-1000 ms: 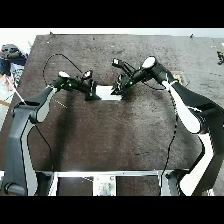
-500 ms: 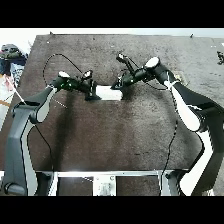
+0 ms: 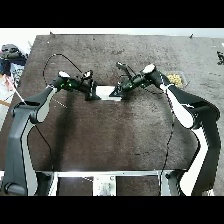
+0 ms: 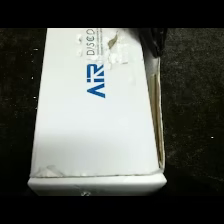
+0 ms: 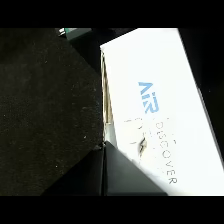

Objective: Fold the box and place the chain.

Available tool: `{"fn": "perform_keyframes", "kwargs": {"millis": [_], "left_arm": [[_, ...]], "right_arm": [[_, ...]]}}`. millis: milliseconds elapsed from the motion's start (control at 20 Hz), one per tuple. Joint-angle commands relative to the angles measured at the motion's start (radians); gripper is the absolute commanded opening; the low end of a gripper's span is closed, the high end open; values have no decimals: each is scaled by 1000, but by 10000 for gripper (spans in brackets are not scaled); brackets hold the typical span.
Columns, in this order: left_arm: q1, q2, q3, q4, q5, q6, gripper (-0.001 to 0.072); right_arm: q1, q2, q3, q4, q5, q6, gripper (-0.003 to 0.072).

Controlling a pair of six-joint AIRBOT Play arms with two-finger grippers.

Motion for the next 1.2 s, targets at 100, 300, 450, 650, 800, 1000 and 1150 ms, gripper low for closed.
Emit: {"fn": "perform_keyframes", "kwargs": {"millis": [100,300,450,650,800,1000,1150], "left_arm": [[1,0,0,-2,-2,-3,455],[1,0,0,-1,-1,-3,455],[1,0,0,-1,-2,-3,455],[1,0,0,-2,-1,-3,455],[1,0,0,-1,-1,-3,455],[1,0,0,-1,-2,-3,455],[1,0,0,-2,-1,-3,455]], "right_arm": [[-1,43,-2,61,-19,1,10],[-1,141,-2,121,-39,2,9],[-1,217,-2,202,-90,10,8],[-1,306,-10,234,-104,95,8],[-1,426,-133,222,-277,124,8],[-2,709,-495,138,-636,108,8],[-8,975,-808,90,-902,109,8]]}}
